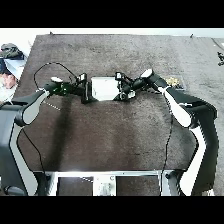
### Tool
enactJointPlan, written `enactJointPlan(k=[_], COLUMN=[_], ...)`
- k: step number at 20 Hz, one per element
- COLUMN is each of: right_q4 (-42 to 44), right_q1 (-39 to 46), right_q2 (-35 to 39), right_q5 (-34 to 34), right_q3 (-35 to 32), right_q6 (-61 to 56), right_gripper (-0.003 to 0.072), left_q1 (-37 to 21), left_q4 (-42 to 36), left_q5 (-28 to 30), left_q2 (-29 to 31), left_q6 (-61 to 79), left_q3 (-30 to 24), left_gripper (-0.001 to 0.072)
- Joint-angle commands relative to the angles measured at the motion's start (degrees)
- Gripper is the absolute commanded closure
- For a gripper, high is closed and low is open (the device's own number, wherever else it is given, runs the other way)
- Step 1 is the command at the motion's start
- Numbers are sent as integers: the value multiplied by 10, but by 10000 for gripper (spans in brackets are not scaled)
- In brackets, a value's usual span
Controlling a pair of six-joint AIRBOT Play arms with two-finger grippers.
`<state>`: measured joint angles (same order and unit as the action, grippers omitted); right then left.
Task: Fold the box and place the chain.
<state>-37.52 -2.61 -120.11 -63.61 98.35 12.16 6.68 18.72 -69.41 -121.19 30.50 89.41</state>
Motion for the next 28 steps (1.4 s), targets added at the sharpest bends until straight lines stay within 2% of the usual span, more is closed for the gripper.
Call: enactJointPlan(k=[1, 4, 6, 15, 16, 23, 24, 25, 26, 28], right_q4=[0, 0, 0, 0, 0, 0, 0, 0, 0, 0], right_q1=[-1, -1, -1, -1, -1, -1, -1, -1, -1, -1], right_q2=[0, 0, 0, 0, 0, 0, 0, 0, 0, 0], right_q5=[0, 0, 0, 0, 0, 0, 0, 0, 0, 0], right_q3=[0, 0, 0, 0, 0, 0, 0, 0, 0, 0], right_q6=[0, 0, 0, 0, 0, 0, 0, 0, 0, 0], right_gripper=[289, 289, 289, 289, 289, 289, 289, 289, 288, 289], left_q1=[1, 1, 1, 5, 7, 9, 9, 9, 9, 9], left_q4=[3, 2, 2, 3, 5, 12, 13, 19, 19, 19], left_q5=[10, 14, 10, -1, 0, 11, 14, 15, 15, 15], left_q2=[0, 0, 0, 0, 0, 0, 0, 0, 0, 0], left_q6=[0, 0, 0, 11, 10, 11, 10, 10, 10, 10], left_q3=[1, 1, 1, 1, 1, 1, 1, 1, 1, 1], left_gripper=[-5, -5, 55, 57, 115, 119, 169, 342, 409, 435])
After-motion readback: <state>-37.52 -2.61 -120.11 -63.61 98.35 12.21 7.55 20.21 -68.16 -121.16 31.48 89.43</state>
